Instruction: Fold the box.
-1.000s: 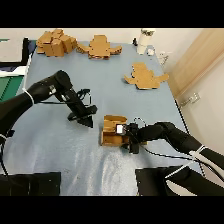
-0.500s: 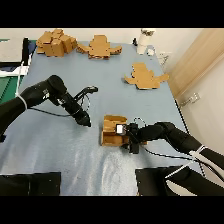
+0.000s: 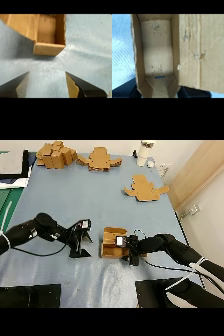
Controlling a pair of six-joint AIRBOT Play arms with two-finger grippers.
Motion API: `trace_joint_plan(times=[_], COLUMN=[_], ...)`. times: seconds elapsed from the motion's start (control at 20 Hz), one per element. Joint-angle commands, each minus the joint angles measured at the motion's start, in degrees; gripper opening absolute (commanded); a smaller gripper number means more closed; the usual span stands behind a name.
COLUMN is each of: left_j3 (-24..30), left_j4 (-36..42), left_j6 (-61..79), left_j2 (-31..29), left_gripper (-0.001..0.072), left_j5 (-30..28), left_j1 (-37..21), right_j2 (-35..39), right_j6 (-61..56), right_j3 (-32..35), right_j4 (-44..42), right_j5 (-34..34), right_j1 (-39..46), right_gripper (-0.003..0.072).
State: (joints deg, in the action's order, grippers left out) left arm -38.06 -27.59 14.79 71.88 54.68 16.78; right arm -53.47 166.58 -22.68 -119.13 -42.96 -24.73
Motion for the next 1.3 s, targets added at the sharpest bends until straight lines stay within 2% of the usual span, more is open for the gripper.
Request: trace_joint_plan(times=[0.0,0.3,0.7,1.25], left_j3=[4.11,4.07,2.58,1.75], left_j4=[6.86,8.02,11.39,10.84], left_j6=[11.37,11.30,11.32,9.20], left_j2=[-0.90,1.44,3.10,3.87], left_gripper=[0.0708,0.0708,0.0708,0.0707], left_j5=[-7.65,-15.80,-17.31,-19.12], left_j1=[3.23,8.61,12.26,13.94], right_j2=[-0.02,-0.02,-0.02,-0.02], right_j6=[-0.02,-0.02,-0.02,-0.02], right_j3=[0.02,0.02,0.02,0.02], right_j4=[0.00,-0.02,-0.02,0.00], right_j5=[0.00,0.00,0.00,0.00], right_j1=[-0.02,-0.02,-0.02,-0.02], right_gripper=[0.0535,0.0535,0.0535,0.0535])
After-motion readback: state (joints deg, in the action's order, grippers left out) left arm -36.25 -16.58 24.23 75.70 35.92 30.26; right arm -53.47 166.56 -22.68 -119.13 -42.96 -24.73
